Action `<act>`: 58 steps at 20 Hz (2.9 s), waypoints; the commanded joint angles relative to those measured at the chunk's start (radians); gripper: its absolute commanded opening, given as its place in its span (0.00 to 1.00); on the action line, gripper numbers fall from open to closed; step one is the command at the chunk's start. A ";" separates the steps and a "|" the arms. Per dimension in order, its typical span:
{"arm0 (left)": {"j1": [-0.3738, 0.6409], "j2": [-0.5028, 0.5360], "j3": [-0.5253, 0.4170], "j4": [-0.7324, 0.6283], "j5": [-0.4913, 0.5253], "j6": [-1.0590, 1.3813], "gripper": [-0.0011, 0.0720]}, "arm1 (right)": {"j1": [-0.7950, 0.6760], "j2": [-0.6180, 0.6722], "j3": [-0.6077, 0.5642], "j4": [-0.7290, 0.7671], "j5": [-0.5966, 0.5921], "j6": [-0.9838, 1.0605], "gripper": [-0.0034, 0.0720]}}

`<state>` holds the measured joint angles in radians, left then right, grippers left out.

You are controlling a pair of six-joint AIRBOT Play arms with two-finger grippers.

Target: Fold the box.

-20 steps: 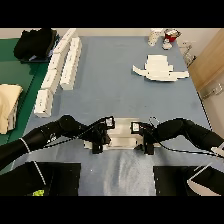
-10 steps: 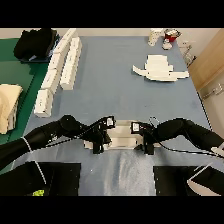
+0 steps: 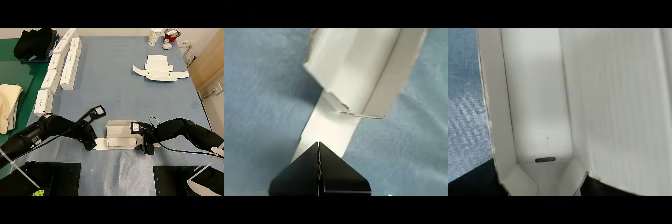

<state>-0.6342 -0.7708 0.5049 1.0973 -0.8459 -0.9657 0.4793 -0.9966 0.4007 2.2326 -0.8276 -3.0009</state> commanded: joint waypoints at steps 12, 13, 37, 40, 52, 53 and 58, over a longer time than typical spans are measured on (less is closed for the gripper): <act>0.390 0.121 -0.242 -0.248 -0.084 -0.342 0.03 | 0.000 0.000 0.001 0.000 0.000 0.000 0.55; 0.367 0.109 -0.262 -0.314 -0.055 -0.316 0.03 | 0.000 0.000 0.001 0.000 0.000 0.000 0.55; 0.050 -0.002 -0.101 -0.375 0.051 -0.442 0.35 | 0.000 0.000 0.001 0.000 0.000 0.000 0.55; 0.048 -0.006 -0.095 -0.406 0.042 -0.441 0.35 | 0.000 0.000 0.001 0.000 0.000 0.000 0.55; -0.109 -0.097 -0.011 -0.211 0.113 -0.797 0.36 | 0.000 0.000 0.001 0.000 0.000 0.000 0.55; -0.138 -0.115 0.014 -0.147 0.111 -0.871 0.36 | 0.000 0.000 0.001 0.000 0.000 0.000 0.55; -0.298 -0.239 0.164 0.139 0.039 -1.249 0.36 | 0.000 0.000 0.001 0.000 0.000 0.000 0.55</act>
<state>-0.8513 -0.9440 0.5907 1.0420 -0.7578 -1.9667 0.4793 -0.9966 0.4007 2.2326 -0.8280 -3.0009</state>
